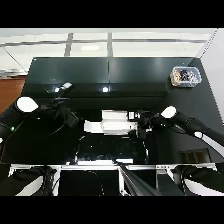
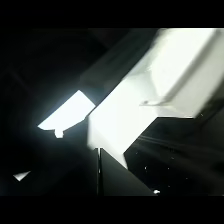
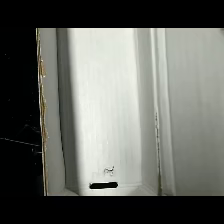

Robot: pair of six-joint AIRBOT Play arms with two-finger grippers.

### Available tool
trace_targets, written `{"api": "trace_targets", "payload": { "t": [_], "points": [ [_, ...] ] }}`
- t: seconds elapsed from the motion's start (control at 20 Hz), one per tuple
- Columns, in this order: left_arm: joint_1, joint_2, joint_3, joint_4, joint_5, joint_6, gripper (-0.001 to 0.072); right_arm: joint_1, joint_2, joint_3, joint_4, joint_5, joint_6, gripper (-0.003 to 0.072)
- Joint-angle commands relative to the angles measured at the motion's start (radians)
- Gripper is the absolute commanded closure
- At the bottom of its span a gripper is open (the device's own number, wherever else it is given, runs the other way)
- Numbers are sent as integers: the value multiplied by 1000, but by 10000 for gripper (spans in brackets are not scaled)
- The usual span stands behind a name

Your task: Fold the box and place the chain.

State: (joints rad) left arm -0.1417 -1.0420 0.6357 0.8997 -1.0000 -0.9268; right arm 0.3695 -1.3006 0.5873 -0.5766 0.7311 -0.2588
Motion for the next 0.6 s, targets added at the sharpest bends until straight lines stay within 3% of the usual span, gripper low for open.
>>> {"api": "trace_targets", "payload": {
  "t": [0.0, 0.05, 0.15, 0.4, 0.55],
  "points": [
    [169, -80, -117, -141, -80, -367, 682, 0, -1, 0, 0, 0, 0, 629],
    [189, -132, -143, -272, -107, -269, 683, 1, -1, 0, 0, 0, 0, 629],
    [176, -225, -150, -399, -100, -195, 684, 1, -1, -1, 0, 0, 0, 629],
    [24, -370, -79, -404, -18, -150, 683, 0, -1, 0, 0, 0, 0, 629],
    [-5, -407, -15, -417, -115, -14, 684, 1, -1, 0, 0, 0, 0, 629]
  ]
}}
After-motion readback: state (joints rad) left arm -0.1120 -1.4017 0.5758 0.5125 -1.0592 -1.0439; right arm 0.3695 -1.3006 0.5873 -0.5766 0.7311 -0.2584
